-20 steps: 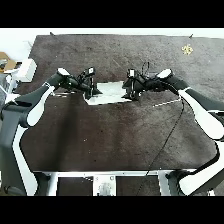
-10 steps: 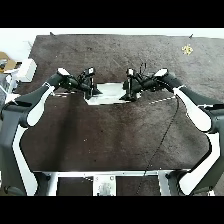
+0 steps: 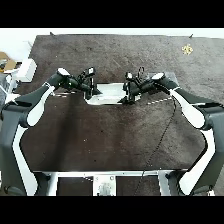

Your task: Fold the box and place the chain.

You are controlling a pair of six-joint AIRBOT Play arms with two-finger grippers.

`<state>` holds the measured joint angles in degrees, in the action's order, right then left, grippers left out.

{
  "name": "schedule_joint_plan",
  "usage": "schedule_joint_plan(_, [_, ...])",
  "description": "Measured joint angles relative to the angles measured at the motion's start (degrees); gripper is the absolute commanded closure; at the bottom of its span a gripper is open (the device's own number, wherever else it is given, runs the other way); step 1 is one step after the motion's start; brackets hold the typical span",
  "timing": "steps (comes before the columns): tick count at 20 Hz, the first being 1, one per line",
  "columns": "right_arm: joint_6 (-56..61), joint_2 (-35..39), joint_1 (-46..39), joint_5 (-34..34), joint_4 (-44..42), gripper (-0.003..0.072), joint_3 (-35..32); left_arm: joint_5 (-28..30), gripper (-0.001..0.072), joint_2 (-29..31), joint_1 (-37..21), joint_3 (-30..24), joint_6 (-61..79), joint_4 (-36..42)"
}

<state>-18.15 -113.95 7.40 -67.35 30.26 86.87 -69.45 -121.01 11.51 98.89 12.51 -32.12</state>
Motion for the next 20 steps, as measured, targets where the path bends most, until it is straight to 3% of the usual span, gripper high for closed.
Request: schedule_joint_plan(20, [-2.75,-3.17,1.31,-0.15,-0.02,0.0053,1.99,0.0,0.0699,0.0,0.0,0.0,-0.02,0.02])
